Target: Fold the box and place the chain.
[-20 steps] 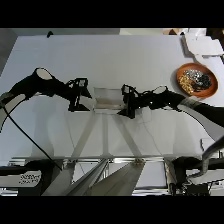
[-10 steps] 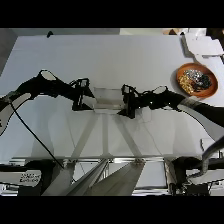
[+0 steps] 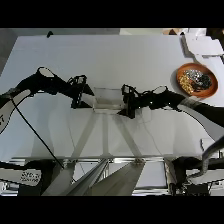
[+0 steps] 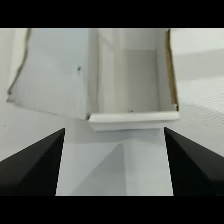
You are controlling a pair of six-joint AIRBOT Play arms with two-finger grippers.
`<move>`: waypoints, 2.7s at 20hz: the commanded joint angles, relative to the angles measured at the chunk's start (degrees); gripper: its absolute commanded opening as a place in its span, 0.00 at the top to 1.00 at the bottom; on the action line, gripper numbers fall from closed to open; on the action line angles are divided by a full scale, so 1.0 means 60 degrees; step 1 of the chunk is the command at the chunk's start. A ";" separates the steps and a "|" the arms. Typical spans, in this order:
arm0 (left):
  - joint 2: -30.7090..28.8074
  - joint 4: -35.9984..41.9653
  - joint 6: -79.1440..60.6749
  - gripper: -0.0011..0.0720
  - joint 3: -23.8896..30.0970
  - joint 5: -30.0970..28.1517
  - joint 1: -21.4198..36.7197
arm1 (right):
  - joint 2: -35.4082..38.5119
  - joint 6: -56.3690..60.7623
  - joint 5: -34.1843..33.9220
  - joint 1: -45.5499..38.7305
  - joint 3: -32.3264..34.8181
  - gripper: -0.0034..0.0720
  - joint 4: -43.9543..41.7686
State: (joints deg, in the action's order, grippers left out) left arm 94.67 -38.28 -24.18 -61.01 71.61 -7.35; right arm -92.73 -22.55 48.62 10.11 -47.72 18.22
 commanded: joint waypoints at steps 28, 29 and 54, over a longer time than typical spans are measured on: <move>0.0863 0.0015 0.1257 0.04 -0.0033 -0.1253 -0.0954 | -0.0004 0.0004 0.0000 0.0000 -0.0004 0.27 0.0000; 0.0816 0.0015 0.1253 0.04 0.0113 -0.1392 -0.0954 | -0.0004 0.0004 0.0000 0.0000 -0.0004 0.27 0.0000; 0.0368 0.0055 0.0787 0.61 0.1096 -0.1537 -0.0954 | -0.0004 0.0004 0.0000 0.0000 -0.0004 0.27 0.0000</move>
State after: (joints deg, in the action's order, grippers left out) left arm 96.92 -38.00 -19.40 -54.46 62.24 -13.04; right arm -92.73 -22.55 48.90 10.11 -47.68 18.35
